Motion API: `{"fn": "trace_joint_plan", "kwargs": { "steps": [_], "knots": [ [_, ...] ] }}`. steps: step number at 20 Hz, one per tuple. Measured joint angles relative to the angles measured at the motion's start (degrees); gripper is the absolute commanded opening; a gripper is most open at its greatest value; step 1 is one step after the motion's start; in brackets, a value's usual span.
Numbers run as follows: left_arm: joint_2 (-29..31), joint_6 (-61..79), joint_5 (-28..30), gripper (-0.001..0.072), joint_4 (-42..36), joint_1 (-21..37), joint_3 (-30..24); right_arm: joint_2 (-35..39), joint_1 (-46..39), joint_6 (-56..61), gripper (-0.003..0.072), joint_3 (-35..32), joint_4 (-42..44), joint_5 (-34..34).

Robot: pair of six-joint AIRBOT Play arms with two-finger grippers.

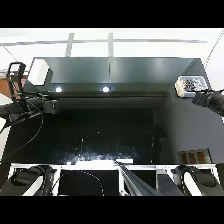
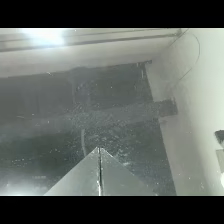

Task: Fold the box and place the chain.

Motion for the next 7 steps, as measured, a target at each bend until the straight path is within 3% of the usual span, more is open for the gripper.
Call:
{"fn": "trace_joint_plan", "kwargs": {
  "steps": [7],
  "knots": [
    [0.02,-0.02,0.31,0.0029,-0.02,0.00,-0.15,-0.02,0.00,0.00,0.0039,-0.04,-0.02,-0.13]
  ]
}}
